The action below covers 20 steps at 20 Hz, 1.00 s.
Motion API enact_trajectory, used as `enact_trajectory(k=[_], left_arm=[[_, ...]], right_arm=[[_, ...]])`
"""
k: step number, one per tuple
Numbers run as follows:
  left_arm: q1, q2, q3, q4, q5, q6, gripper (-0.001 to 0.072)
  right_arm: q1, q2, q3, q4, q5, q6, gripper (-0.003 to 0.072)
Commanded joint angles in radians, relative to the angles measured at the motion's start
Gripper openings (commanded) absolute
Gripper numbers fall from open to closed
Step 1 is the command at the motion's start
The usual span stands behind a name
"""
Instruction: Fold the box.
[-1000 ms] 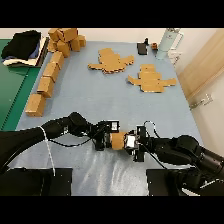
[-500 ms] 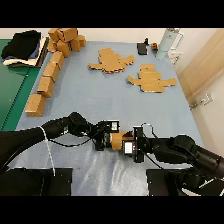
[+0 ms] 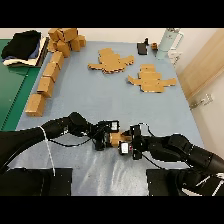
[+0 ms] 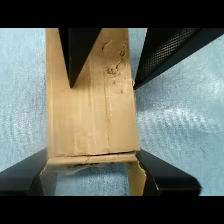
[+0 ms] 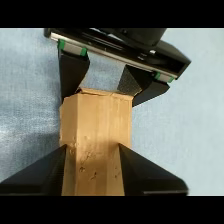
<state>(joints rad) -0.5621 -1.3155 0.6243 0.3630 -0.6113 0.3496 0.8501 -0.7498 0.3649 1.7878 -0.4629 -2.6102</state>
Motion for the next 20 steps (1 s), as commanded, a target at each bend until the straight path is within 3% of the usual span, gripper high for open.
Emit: enact_trajectory(k=[1,2,4,9,20], left_arm=[[0.001,0.0,0.001,0.0,-0.001,0.001,0.0249],[0.001,0.0,0.001,0.0,-0.001,0.001,0.0249],[0.001,0.0,0.001,0.0,-0.001,0.001,0.0249],[0.001,0.0,0.001,0.0,-0.001,0.001,0.0249],[0.001,0.0,0.001,0.0,0.0,0.001,0.0249]], right_arm=[[0.0,-0.003,0.0,-0.011,0.013,-0.002,0.0405],[0.0,-0.003,0.0,-0.011,0.01,-0.002,0.0405],[0.0,-0.002,0.0,-0.009,-0.002,-0.001,0.0294],[0.0,0.022,0.0,0.008,-0.05,-0.001,0.0283],[0.0,0.13,0.007,0.008,-0.037,-0.001,0.0283]])
